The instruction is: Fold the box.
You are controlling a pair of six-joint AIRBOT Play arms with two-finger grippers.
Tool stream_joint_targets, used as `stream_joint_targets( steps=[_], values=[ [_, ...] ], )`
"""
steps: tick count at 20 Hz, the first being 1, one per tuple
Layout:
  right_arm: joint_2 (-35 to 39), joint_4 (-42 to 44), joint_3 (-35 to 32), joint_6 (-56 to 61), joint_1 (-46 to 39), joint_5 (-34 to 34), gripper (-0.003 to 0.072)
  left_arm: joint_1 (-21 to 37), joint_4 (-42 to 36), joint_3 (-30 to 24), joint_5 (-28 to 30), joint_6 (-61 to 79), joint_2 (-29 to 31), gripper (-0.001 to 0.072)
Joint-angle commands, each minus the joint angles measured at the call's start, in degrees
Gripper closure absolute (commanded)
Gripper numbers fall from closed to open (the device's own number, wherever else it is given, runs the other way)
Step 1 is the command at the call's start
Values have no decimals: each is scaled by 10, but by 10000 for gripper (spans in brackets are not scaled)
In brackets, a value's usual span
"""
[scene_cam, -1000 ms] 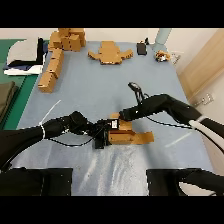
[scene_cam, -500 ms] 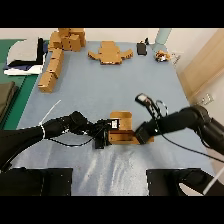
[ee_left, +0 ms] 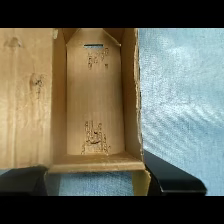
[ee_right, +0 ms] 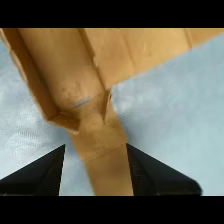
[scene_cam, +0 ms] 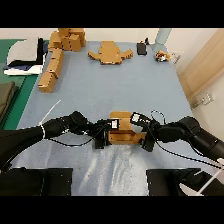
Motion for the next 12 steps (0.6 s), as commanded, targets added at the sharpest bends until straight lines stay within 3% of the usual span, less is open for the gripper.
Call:
stream_joint_targets(
  steps=[1,5,6,7,8,12],
  values=[
    [-18,39,-5,-101,2,69,95,0,0,0,0,0,0,235],
    [-13,108,-5,-126,13,75,112,0,0,0,0,0,0,235],
    [-13,109,-7,-126,16,80,187,0,0,0,0,0,0,235],
    [-13,111,-9,-126,17,81,366,0,0,0,0,0,0,235],
    [-13,111,-12,-127,19,82,432,0,0,0,0,0,0,235],
    [-13,118,-17,-127,23,89,489,0,0,0,0,0,0,235]
  ],
)
